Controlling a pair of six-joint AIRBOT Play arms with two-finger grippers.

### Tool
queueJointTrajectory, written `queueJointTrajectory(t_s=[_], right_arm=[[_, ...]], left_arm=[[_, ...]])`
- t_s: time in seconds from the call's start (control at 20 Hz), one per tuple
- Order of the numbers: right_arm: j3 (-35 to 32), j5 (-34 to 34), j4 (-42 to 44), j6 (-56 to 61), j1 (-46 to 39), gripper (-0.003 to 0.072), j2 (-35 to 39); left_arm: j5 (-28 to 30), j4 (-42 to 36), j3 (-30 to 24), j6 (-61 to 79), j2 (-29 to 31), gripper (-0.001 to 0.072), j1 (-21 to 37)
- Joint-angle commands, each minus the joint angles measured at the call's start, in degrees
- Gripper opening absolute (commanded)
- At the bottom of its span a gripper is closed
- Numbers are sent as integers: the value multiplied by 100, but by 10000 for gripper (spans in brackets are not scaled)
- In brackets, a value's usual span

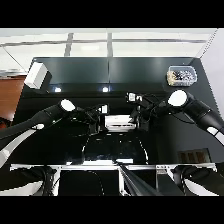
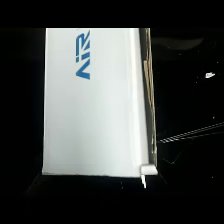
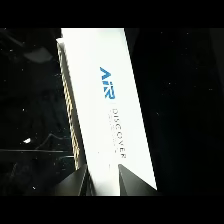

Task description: Fold the box and place the chain.

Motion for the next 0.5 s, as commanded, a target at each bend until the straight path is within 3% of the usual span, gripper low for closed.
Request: queueJointTrajectory(t_s=[0.0,0.45], right_arm=[[-4,76,-13,2,4,187,0],[-107,122,-15,17,4,189,-2]], left_arm=[[0,2,4,4,-4,356,-2],[0,2,4,4,-4,356,-2]])
